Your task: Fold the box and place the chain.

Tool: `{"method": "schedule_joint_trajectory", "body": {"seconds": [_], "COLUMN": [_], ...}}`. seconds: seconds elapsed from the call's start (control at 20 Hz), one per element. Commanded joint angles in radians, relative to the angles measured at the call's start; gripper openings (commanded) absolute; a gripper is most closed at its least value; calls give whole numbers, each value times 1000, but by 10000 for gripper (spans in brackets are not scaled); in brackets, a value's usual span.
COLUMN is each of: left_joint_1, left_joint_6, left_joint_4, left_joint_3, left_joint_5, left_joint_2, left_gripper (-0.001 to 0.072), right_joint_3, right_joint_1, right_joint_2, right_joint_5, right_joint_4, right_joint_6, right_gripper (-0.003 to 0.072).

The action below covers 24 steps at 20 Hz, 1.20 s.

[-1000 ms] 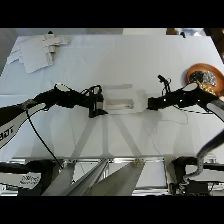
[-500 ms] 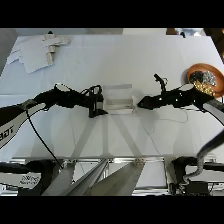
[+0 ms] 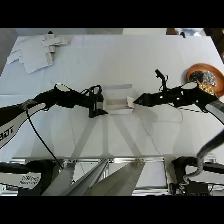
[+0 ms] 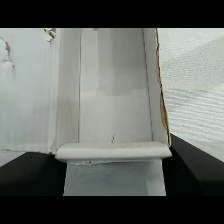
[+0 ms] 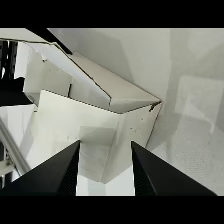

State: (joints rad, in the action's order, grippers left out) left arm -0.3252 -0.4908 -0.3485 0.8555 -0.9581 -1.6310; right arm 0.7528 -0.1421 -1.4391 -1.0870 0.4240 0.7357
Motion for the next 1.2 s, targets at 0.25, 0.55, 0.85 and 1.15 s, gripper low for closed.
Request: {"method": "schedule_joint_trajectory", "body": {"seconds": [0.25, 0.55, 0.85, 1.15], "left_joint_1": [0, 0, 0, 0], "left_joint_6": [0, 0, 0, 0], "left_joint_4": [0, 0, 0, 0], "left_joint_3": [0, 0, 0, 0], "left_joint_5": [0, 0, 0, 0], "left_joint_2": [0, 0, 0, 0], "left_gripper": [91, 91, 91, 91], "right_joint_3": [0, 0, 0, 1], "right_joint_1": [17, 76, 146, 171], "right_joint_2": [2, 2, 2, 6], "right_joint_5": [10, 106, 163, 227], "right_joint_4": [-9, 61, 73, 75], "right_joint_6": [-11, 1, 43, 104], "right_gripper": [357, 489, 487, 472]}}
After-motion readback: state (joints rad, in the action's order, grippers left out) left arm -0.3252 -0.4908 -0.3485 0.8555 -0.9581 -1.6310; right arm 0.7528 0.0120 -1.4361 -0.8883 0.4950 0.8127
